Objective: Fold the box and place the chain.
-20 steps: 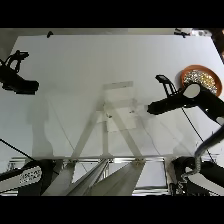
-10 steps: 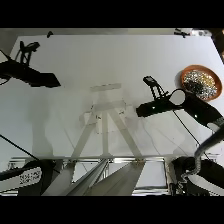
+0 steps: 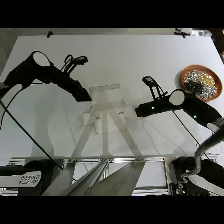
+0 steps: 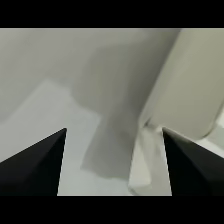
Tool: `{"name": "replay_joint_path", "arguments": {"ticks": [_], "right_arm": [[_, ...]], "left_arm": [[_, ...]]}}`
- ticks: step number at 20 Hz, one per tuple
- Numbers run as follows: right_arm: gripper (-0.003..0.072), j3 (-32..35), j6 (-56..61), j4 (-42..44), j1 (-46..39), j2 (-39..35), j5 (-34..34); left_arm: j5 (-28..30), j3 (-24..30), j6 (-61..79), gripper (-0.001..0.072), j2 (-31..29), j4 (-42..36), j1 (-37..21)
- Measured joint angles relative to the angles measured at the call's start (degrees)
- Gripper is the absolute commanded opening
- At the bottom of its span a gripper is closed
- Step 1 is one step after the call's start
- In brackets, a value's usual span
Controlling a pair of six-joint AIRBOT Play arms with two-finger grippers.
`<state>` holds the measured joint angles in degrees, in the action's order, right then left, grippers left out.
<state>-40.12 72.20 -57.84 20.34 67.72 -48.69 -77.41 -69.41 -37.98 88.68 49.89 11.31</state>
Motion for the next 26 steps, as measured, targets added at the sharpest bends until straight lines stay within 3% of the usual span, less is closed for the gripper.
{"name": "replay_joint_path", "arguments": {"ticks": [9, 11, 13, 16, 19, 22, 25, 26], "right_arm": [[0.0007, 0.0, 0.0, 0.0, 0.0, 0.0, 0.0], [0.0007, 0.0, 0.1, 0.1, 0.0, 0.0, 0.0], [0.0007, 0.0, 0.5, 0.1, 0.0, 0.0, 0.1], [0.0007, 0.0, 1.0, 0.1, 0.0, 0.0, 0.0], [0.0007, 0.0, 1.3, 0.1, 0.0, 0.0, -0.1], [0.0014, 0.0, 1.5, 0.7, 0.0, 0.0, 0.0], [0.0231, -0.1, 1.5, 1.1, 0.0, -0.6, -2.1], [0.0245, -0.2, 1.5, 1.0, 0.0, -1.1, -3.1]], "left_arm": [[-4.6, 0.5, 10.4, 0.062, 6.6, -9.2, 1.0], [-4.9, 1.2, 12.5, 0.0552, 7.8, -11.0, 1.2], [-4.7, 2.2, 14.5, 0.0545, 8.7, -12.5, 1.4], [-2.8, 3.0, 16.8, 0.0333, 9.8, -13.8, 1.9], [0.6, 3.3, 17.9, 0.0008, 10.2, -14.1, 2.6], [3.7, 3.5, 19.3, 0.0004, 10.4, -13.5, 3.3], [4.7, 3.5, 19.6, 0.0001, 10.5, -12.6, 3.7], [4.8, 3.5, 19.6, 0.0, 10.4, -12.8, 3.7]]}}
